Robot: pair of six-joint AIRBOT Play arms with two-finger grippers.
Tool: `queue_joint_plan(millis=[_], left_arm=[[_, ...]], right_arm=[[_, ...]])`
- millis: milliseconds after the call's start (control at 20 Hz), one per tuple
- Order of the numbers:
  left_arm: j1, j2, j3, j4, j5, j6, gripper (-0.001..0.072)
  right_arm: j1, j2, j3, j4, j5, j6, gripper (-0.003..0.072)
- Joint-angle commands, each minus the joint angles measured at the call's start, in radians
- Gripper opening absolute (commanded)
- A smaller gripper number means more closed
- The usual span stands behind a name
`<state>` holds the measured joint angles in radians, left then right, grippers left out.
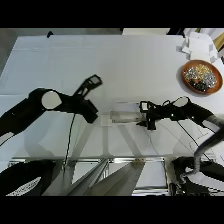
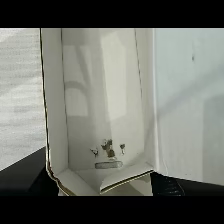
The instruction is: Fold the box and place the chain.
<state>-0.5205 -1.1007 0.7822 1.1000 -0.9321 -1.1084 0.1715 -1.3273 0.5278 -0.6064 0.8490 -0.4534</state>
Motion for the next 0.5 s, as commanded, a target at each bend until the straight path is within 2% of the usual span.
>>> queue_joint_plan(millis=[0,200,450], left_arm=[[0.089,0.018,-0.092,-0.026,-0.004,-0.183,-0.0001],[0.102,0.003,-0.207,-0.164,0.152,-0.227,0.0],[0.094,-0.149,-0.209,-0.298,0.186,-0.22,0.0005]], right_arm=[[0.0,0.0,0.0,0.0,0.0,0.0,0.0395],[0.0,0.001,0.0,0.0,0.0,0.0,0.0395],[0.0,0.001,0.0,0.0,0.0,0.0,0.0395]])
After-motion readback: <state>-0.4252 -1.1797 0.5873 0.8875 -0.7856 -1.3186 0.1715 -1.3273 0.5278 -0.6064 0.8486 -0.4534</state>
